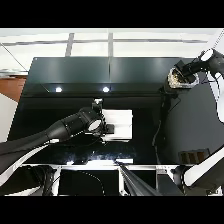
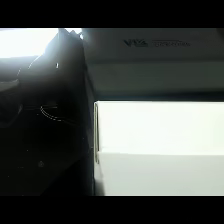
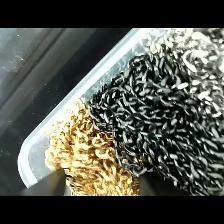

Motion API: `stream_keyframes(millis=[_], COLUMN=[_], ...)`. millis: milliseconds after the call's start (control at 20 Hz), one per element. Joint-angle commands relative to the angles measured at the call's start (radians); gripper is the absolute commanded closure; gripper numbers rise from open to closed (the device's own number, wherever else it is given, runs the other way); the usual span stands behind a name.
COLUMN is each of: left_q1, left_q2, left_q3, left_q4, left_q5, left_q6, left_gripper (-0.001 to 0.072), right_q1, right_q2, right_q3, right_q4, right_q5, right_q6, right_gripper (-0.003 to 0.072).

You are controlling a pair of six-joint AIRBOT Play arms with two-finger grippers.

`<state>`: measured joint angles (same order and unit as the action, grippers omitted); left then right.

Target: Fold the box and place the chain.

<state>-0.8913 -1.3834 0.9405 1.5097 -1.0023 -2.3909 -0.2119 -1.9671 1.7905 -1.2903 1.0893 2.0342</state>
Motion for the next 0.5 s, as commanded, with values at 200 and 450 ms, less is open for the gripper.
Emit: stream_keyframes(millis=[200, 450], left_q1=[0.001, 0.001], left_q2=[0.000, 0.000], left_q3=[0.000, 0.000], left_q4=[-0.001, -0.001], left_q5=[0.001, 0.007], left_q6=[0.000, 0.000], left_gripper=[0.0682, 0.0682], right_q1=[-0.024, -0.092], right_q2=[-0.002, 0.079], right_q3=[0.004, 0.004], right_q4=[0.116, 0.141], right_q5=[0.016, 0.097], right_q6=[-0.113, -0.211], right_gripper=[0.0662, 0.0662])
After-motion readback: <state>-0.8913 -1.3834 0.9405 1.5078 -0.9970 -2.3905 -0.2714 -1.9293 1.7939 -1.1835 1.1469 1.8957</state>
